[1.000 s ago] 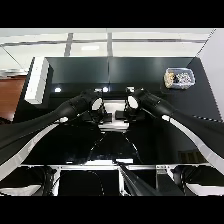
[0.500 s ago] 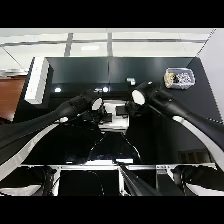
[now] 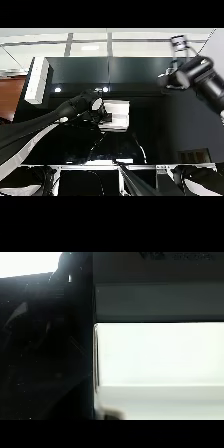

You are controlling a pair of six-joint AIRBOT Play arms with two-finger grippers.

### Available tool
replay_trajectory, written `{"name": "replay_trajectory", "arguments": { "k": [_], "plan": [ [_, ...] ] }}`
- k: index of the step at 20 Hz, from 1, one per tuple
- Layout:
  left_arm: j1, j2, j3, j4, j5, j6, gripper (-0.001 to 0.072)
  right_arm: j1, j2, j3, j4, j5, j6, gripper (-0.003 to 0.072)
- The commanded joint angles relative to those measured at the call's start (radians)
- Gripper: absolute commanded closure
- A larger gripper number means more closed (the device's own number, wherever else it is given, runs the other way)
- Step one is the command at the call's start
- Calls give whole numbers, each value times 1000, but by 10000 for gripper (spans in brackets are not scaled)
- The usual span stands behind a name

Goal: Fold the box and place the chain.

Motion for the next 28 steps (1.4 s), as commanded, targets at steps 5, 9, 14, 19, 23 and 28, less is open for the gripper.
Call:
{"name": "replay_trajectory", "arguments": {
  "k": [5, 9, 14, 19, 23, 28],
  "plan": [
    [0, 0, 0, 0, -3, -1, 685, -450, -476, 387, 351, -26, 26, 5],
    [0, 0, 0, 0, -3, -1, 685, -509, -726, 675, 370, 72, 94, 5],
    [0, 0, 0, 0, -3, -1, 685, -521, -836, 800, 380, 56, 113, 5],
    [0, 0, 0, 0, -3, -1, 685, -518, -888, 800, 388, 101, 99, 267],
    [0, 0, 0, 0, -4, -1, 685, -519, -812, 801, 379, 108, -13, 674],
    [0, 0, 0, 0, -3, -1, 685, -519, -570, 801, 381, 131, -219, 675]
  ]
}}
